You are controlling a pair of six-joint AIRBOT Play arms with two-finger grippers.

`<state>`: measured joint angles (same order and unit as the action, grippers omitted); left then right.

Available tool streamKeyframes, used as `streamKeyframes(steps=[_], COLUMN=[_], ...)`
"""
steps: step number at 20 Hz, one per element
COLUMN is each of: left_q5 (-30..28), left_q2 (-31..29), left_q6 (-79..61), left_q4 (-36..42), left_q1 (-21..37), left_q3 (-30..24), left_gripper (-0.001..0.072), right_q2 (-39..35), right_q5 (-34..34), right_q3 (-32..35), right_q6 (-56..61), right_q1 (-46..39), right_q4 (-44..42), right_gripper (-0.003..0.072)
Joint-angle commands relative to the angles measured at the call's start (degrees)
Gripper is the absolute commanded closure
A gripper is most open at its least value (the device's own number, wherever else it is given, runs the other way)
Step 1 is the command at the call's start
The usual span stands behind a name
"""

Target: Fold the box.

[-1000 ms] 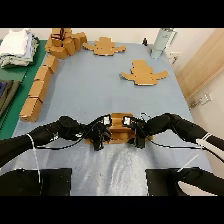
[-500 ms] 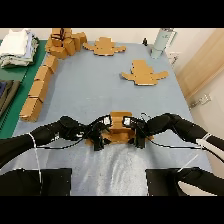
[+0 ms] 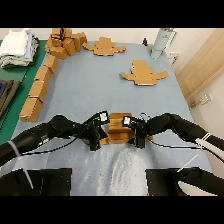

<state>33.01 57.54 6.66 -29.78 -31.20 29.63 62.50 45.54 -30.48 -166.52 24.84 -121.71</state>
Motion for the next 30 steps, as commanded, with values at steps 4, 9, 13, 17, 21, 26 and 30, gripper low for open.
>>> streamKeyframes(steps=[4,9,13,17,21,26,30], left_q5=[14.5,17.0,8.5,-0.3,-5.5,-5.6,-5.5], left_q2=[-15.4,-14.2,-7.9,-0.8,0.5,0.6,0.6], left_q6=[70.7,87.3,87.2,87.0,87.4,87.4,87.2], left_q4=[-39.6,-37.5,-27.4,-20.1,-18.4,-17.3,-17.3], left_q1=[7.0,13.6,10.7,3.1,-2.0,-2.5,-5.5], left_q3=[0.0,-3.4,-4.2,-4.1,-3.8,-3.5,-1.3], left_gripper=[0.0697,0.0697,0.0697,0.0697,0.0698,0.0698,0.0698], right_q2=[0.0,0.0,0.0,0.0,0.0,0.0,0.0], right_q5=[0.0,0.0,0.0,0.0,0.0,0.0,0.0], right_q3=[0.0,0.0,0.0,0.0,0.0,0.0,0.0], right_q6=[0.0,0.0,0.0,0.0,0.0,0.0,0.0], right_q1=[0.0,0.0,0.0,0.0,0.0,0.0,0.0], right_q4=[0.0,0.0,0.0,0.0,0.0,0.0,0.0], right_gripper=[0.0185,0.0185,0.0186,0.0185,0.0185,0.0185,0.0185])
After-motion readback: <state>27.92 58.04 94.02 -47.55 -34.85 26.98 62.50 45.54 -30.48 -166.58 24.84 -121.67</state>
